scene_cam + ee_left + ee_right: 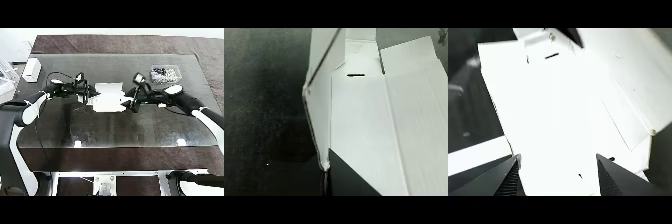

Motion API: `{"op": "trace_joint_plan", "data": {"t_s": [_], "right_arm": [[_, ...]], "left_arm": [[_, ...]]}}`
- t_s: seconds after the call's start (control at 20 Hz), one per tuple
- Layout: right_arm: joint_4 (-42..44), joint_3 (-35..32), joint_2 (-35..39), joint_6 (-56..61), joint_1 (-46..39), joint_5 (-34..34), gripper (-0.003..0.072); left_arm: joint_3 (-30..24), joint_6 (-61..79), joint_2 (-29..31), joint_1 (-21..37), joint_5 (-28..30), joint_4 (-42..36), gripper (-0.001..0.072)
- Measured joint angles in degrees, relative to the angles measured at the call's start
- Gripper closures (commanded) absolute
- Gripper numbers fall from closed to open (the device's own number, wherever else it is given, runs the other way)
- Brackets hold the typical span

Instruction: Fold the box and place the chain.

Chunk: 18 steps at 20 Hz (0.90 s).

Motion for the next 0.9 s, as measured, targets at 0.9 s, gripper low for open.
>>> {"op": "trace_joint_plan", "data": {"t_s": [0.9], "right_arm": [[-8.6, -0.3, -5.5, -8.7, 3.8, -3.4, 0.0067]], "left_arm": [[0.0, 0.0, 0.0, 0.0, 0.0, 0.0, 0.0689]]}}
